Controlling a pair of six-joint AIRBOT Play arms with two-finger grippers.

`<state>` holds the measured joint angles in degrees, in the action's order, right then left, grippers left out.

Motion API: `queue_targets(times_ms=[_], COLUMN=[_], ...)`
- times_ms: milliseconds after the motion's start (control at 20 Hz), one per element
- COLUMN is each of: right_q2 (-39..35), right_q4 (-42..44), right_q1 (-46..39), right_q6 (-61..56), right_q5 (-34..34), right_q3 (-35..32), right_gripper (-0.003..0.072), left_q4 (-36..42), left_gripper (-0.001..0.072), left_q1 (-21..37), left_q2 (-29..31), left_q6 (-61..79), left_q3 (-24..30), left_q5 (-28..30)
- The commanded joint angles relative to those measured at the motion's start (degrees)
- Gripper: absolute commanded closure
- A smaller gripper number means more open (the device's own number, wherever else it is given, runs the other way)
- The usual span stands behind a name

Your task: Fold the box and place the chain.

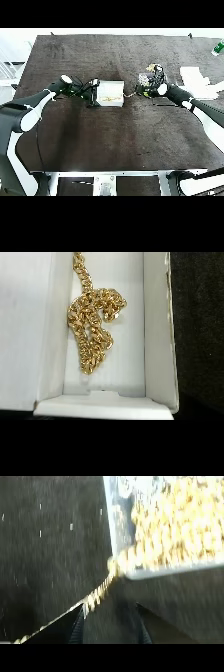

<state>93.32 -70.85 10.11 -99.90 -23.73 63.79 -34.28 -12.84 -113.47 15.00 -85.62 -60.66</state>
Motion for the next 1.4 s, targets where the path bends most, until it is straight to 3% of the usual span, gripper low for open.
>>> queue_targets(times_ms=[0,100,200,350,500,650,800,1100,1350], right_q2=[4.26,5.27,5.29,1.33,-8.92,-19.82,-25.92,-27.04,-23.8], right_q4=[2.97,3.37,3.34,3.3,3.13,2.93,1.18,1.22,2.34], right_q1=[0.04,0.04,0.04,0.61,3.67,7.74,13.25,23.69,25.51], right_q6=[0.57,0.57,1.11,2.99,8.83,10.47,10.43,8.92,6.93], right_q5=[2.38,2.8,2.69,-2.25,-8.26,-9.62,-9.99,-6.45,-3.06], right_q3=[3.72,5.07,5.2,5.18,5.14,5.14,5.14,5.25,5.25], right_gripper=[0.0367,0.0467,0.0676,0.0678,0.0678,0.0678,0.0678,0.0678,0.0679], left_q4=[0.0,0.0,0.0,0.0,0.0,0.0,0.0,0.0,0.0], left_gripper=[0.0086,0.0086,0.0086,0.0086,0.0086,0.0086,0.0086,0.0086,0.0086], left_q1=[0.02,0.02,0.02,0.02,0.02,0.02,0.02,0.02,0.02], left_q2=[0.02,0.02,0.02,0.02,0.02,0.02,0.02,0.02,0.02], left_q6=[0.0,0.0,0.0,0.0,0.0,0.0,0.0,0.0,0.0], left_q3=[-0.02,-0.02,-0.02,-0.02,-0.02,-0.02,-0.02,-0.02,-0.02], left_q5=[0.0,0.0,0.02,-0.02,0.02,0.02,0.02,0.0,0.0])
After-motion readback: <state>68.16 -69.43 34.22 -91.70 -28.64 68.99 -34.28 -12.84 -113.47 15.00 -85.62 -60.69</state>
